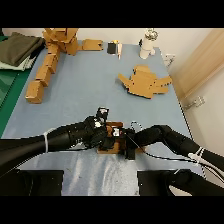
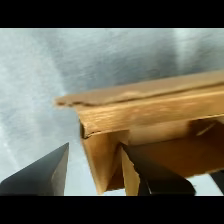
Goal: Fold the box.
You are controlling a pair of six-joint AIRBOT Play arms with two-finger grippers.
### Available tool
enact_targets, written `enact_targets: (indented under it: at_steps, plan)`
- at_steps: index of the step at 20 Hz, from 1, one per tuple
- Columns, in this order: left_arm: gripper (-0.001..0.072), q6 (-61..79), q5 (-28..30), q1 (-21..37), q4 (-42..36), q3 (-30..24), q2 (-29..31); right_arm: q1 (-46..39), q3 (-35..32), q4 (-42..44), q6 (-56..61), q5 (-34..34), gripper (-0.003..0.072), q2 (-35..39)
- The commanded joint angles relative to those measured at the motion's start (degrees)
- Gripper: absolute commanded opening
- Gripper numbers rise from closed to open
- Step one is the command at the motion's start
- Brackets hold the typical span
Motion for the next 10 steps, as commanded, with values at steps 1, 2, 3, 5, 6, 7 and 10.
enact_targets:
  at_steps: [1, 2, 3, 5, 6, 7, 10]
  plan:
    - [0.0502, 0.37, -0.42, -0.07, -0.81, 0.59, -2.08, 0.02, 0.0, 0.02, 0.0, 0.07, 0.0501, 0.02]
    - [0.0502, 0.37, 0.37, -0.07, -1.33, 0.59, -2.78, 0.02, 0.0, 0.02, 0.0, 0.07, 0.0501, 0.02]
    - [0.049, 0.33, 0.9, -0.04, -1.79, 0.61, -3.34, 0.02, 0.0, 0.02, 0.0, 0.07, 0.0501, 0.02]
    - [0.0246, 0.31, 1.79, -0.07, -1.95, 0.59, -4.09, 0.02, 0.0, 0.02, 0.0, 0.04, 0.0501, 0.02]
    - [0.0185, 0.15, 2.1, -0.04, -2.12, 0.59, -4.11, 0.02, 0.0, 0.02, 0.0, 0.04, 0.0501, 0.02]
    - [0.0082, -0.57, 2.51, -0.04, -2.12, 0.61, -4.07, 0.02, 0.0, 0.02, 0.0, 0.04, 0.0501, 0.02]
    - [0.0042, -0.61, 2.8, -0.04, -2.32, 0.61, -4.07, 0.02, 0.0, 0.02, 0.0, 0.07, 0.0501, 0.02]
